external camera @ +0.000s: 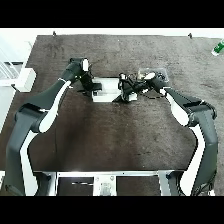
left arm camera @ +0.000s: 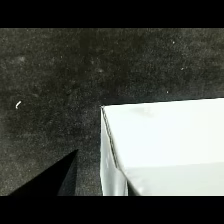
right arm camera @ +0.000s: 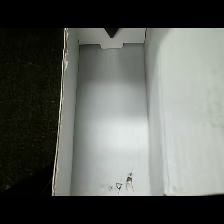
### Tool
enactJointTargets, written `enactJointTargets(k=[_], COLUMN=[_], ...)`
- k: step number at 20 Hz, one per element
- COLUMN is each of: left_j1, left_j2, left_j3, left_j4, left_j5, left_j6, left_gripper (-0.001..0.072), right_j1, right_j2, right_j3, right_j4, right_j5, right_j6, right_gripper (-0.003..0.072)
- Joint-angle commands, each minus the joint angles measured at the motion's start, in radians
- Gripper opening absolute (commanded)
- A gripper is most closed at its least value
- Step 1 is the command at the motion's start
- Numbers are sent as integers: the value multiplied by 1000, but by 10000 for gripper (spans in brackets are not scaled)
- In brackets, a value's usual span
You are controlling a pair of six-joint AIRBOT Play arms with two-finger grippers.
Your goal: Fold the box and place the chain.
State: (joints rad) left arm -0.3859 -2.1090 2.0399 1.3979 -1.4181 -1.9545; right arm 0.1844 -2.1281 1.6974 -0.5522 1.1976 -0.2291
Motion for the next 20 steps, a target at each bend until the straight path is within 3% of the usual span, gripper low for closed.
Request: enactJointTargets(k=[1, 3, 5, 9, 10, 14, 17, 20], left_j1=[-1, -1, -1, -1, -1, -1, -1, -1], left_j2=[-2, -2, -2, -2, -2, -2, -2, -2], left_j3=[3, 3, 3, 3, 3, 3, 3, 3], left_j4=[-5, -12, -18, -26, -20, -18, -18, -18], left_j5=[4, 15, 24, 30, 29, 34, 31, 34], left_j6=[26, 30, 44, 45, 45, 44, 44, 44], left_gripper=[357, 345, 237, 224, 166, 162, 47, 49], right_j1=[0, 0, 0, 0, 0, 0, 0, 0], right_j2=[0, 0, 0, 0, 0, 0, 0, 0], right_j3=[0, 0, 0, 0, 0, 0, 0, 0], right_j4=[0, 0, 0, 0, 0, 0, 0, 0], right_j5=[0, 0, 0, 0, 0, 0, 0, 0], right_j6=[0, 0, 0, 0, 0, 0, 0, 0], right_gripper=[429, 429, 429, 429, 429, 429, 429, 429])
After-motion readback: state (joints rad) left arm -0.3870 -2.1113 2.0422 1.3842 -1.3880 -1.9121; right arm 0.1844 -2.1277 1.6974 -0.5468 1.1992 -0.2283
